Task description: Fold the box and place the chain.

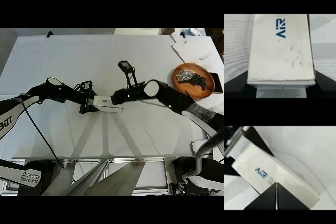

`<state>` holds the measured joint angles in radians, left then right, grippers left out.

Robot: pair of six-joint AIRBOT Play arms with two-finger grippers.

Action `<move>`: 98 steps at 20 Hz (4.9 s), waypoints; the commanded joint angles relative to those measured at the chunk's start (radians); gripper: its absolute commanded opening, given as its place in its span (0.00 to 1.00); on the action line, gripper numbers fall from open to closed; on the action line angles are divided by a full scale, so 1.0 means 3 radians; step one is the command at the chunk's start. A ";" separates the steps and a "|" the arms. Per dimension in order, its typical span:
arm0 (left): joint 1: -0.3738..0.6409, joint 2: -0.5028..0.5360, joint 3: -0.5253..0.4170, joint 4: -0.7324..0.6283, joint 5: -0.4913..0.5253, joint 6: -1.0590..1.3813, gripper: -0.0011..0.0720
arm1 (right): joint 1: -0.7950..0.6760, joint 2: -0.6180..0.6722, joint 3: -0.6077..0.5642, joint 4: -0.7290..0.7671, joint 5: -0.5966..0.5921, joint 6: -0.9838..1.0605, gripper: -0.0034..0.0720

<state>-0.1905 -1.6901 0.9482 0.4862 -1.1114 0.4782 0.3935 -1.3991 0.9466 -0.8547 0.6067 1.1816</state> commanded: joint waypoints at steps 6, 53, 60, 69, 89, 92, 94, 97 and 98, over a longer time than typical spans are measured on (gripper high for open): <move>-0.0001 -0.0001 -0.0001 0.0001 0.0001 0.0000 0.54 | 0.0090 0.0022 -0.0318 0.0067 -0.0169 0.0000 0.05; 0.0000 0.0791 -0.0001 -0.0019 0.0210 -0.0958 0.02 | -0.1527 0.1221 -0.0243 -0.1088 0.0292 -0.0005 0.06; 0.0004 0.2187 -0.0001 0.0123 0.1588 -0.1737 0.02 | -0.1527 0.1221 -0.0243 -0.1088 0.0291 -0.0005 0.06; 0.0779 0.2920 -0.0001 0.1312 0.2136 -0.3829 0.03 | -0.1527 0.1221 -0.0243 -0.1088 0.0285 -0.0005 0.06; 0.1999 0.0532 -0.0004 0.2102 0.2188 -0.3919 0.04 | -0.1527 0.1221 -0.0243 -0.1088 0.0284 -0.0005 0.06; 0.2001 0.0342 -0.0004 0.2098 0.2182 -0.3925 0.12 | -0.1527 0.1221 -0.0243 -0.1088 0.0284 -0.0005 0.06; 0.2000 0.0273 -0.0004 0.2098 0.2141 -0.3925 0.24 | -0.1527 0.1221 -0.0243 -0.1088 0.0285 -0.0005 0.06; 0.2000 0.0354 -0.0003 0.2098 0.2092 -0.3925 0.79 | -0.1527 0.1221 -0.0243 -0.1088 0.0284 -0.0005 0.06; 0.2000 0.0418 -0.0003 0.2098 0.2090 -0.3925 0.82 | -0.1527 0.1221 -0.0243 -0.1088 0.0285 -0.0005 0.06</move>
<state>0.4103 -1.5772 0.9478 1.1118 -0.4728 -0.7048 -0.0639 -1.0336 0.8734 -1.1812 0.6914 1.1797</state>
